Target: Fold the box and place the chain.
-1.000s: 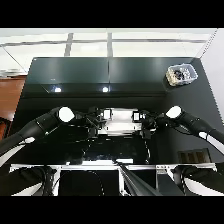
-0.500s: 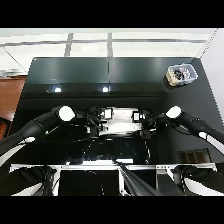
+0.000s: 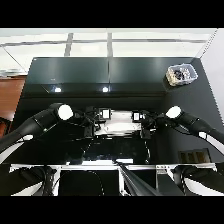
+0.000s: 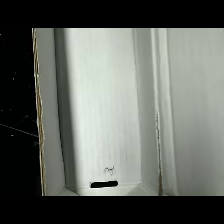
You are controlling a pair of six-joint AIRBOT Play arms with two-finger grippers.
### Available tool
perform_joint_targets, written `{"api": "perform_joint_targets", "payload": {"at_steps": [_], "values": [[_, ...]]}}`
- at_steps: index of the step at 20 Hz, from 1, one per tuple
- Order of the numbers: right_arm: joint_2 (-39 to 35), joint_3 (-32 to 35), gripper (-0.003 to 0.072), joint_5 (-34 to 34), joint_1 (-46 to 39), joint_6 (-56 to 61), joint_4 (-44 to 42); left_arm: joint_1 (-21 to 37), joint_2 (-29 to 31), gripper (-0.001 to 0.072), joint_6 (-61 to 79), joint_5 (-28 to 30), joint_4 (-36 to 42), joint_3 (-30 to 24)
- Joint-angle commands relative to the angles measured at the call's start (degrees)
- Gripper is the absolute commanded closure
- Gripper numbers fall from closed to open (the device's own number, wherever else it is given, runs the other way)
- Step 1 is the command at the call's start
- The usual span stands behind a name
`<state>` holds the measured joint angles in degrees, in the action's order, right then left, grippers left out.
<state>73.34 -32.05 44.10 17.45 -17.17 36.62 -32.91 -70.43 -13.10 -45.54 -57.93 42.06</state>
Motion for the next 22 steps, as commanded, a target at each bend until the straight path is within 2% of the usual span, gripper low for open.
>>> {"api": "perform_joint_targets", "payload": {"at_steps": [1,3,6,7,9,10,13,17,20,22], "values": [[0.02,-0.02,0.0589,0.04,0.04,0.02,0.04,-0.15,-0.11,0.0288,-1.07,-2.45,-0.28,0.09],[0.02,-0.02,0.0589,0.04,0.04,0.02,0.04,-1.29,-0.55,0.0288,-1.03,-2.05,1.90,0.09],[0.02,-0.02,0.0589,0.04,0.04,0.02,0.04,-2.16,-1.64,0.0289,-1.03,2.16,8.33,0.09],[0.02,-0.02,0.0589,0.07,0.04,0.02,0.04,-2.14,-2.05,0.0314,-0.70,3.34,11.23,0.09],[0.02,-0.02,0.0589,0.04,0.04,0.02,0.04,-2.10,-2.80,0.0488,-0.35,3.04,13.79,0.09],[0.02,-0.02,0.0589,0.04,0.04,0.02,0.04,-2.10,-3.21,0.0504,-0.33,2.23,14.43,0.09],[0.02,-0.02,0.0589,0.04,0.04,0.02,0.04,-2.16,-4.79,0.0515,-0.33,0.98,16.13,0.09],[0.02,-0.02,0.0589,0.04,0.04,0.02,0.04,-2.16,-5.79,0.0513,-0.20,5.53,19.96,0.11],[0.02,-0.02,0.0589,0.04,0.04,0.02,0.04,-2.08,-5.79,0.0514,-0.20,6.34,19.45,0.09],[0.02,-0.02,0.0589,0.04,0.04,0.02,0.04,-2.12,-5.79,0.0644,-0.20,6.25,19.47,0.09]]}}
